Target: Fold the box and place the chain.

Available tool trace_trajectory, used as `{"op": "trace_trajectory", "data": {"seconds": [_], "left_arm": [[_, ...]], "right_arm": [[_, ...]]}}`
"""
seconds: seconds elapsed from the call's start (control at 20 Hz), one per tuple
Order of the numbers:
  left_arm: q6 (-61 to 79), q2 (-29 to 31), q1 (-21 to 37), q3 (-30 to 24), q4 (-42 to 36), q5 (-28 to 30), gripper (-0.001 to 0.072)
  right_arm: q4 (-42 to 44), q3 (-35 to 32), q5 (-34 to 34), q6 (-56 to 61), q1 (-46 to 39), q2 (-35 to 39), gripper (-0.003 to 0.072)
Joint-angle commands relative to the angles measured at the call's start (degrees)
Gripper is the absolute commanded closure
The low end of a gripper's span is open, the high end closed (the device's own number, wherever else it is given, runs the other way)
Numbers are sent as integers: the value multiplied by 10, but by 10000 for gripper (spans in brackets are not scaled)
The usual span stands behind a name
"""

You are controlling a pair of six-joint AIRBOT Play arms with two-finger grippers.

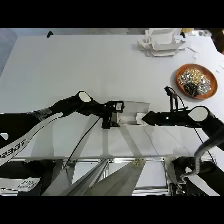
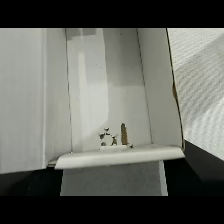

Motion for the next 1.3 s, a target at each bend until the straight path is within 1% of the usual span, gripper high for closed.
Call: {"op": "trace_trajectory", "data": {"seconds": [0.0, 0.1, 0.2, 0.4, 0.45, 0.55, 0.7, 0.85, 1.0, 1.1, 1.2, 1.25], "left_arm": [[0, 0, 0, 0, 0, 0, 679], [0, 0, 0, 0, 0, 0, 679], [0, 0, 0, 0, 0, 0, 679], [0, 0, 0, 0, 0, 0, 679], [0, 0, 0, 0, 0, 0, 679], [0, 0, 0, 0, 0, 0, 679], [0, 0, 0, 0, 0, 0, 679], [0, 0, 0, 0, 0, 0, 679], [0, 0, 0, 0, 0, 0, 679], [0, 0, 0, 0, 0, 0, 679], [0, 0, 0, 0, 0, 0, 679], [0, 0, 0, 0, 0, 0, 679]], "right_arm": [[-87, 15, -30, 107, 34, -3, 287], [-146, 33, -27, 157, 54, -3, 310], [-185, 48, -20, 196, 80, -7, 310], [-222, 75, -7, 266, 145, -61, 328], [-241, 85, -3, 289, 165, -76, 329], [-292, 106, 14, 337, 197, -99, 361], [-355, 127, 45, 419, 224, -124, 366], [-379, 152, 66, 466, 234, -142, 367], [-391, 184, 96, 479, 237, -169, 367], [-392, 189, 92, 503, 237, -176, 367], [-405, 189, 83, 553, 237, -177, 367], [-405, 189, 77, 554, 237, -179, 367]]}}
